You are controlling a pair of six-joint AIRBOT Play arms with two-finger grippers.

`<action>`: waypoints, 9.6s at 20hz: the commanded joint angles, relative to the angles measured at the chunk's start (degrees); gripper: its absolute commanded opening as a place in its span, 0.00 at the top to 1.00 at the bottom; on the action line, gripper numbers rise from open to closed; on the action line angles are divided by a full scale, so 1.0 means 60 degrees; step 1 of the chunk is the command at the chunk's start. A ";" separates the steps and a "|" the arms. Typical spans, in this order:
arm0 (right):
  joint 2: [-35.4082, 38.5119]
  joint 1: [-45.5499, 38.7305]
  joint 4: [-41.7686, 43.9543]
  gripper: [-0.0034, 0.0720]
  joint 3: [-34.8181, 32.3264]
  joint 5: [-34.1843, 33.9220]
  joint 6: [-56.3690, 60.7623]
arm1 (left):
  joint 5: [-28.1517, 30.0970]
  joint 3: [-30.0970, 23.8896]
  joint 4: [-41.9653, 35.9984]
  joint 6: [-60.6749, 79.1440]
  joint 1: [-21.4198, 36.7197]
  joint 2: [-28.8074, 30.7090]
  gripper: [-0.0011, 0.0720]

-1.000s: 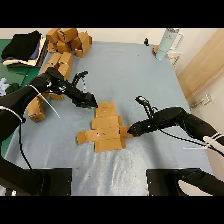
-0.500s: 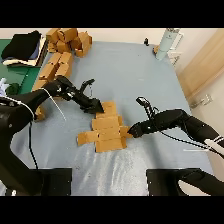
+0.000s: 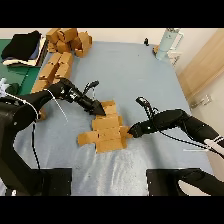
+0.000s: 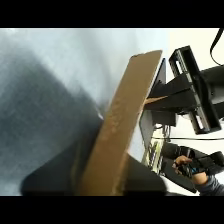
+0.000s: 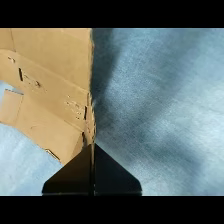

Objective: Fold the box.

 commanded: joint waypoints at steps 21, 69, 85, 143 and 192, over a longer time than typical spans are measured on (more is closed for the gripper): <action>0.0011 -0.1555 -0.2299 0.93 0.1599 0.1147 0.3909 | 0.1971 -0.0244 -0.0448 0.3901 -0.1191 0.1169 0.97; -0.0011 -0.1311 -0.1905 0.93 0.1603 0.3064 0.4182 | 0.5799 -0.2645 -0.0044 0.7209 -0.3126 0.3322 0.97; -0.0011 -0.1308 -0.1902 0.93 0.1603 0.3228 0.4186 | 0.6244 -0.2645 -0.0583 0.8717 -0.3362 0.3060 0.97; 0.1861 0.4441 -1.0983 0.01 -0.0958 0.2667 0.5847 | 0.6175 -0.2681 -0.0586 0.8477 -0.3370 0.3049 0.97; -0.1439 -0.0175 -0.1461 0.02 0.1038 -0.0448 -0.7901 | 0.6175 -0.2681 -0.0586 0.8477 -0.3370 0.3049 0.97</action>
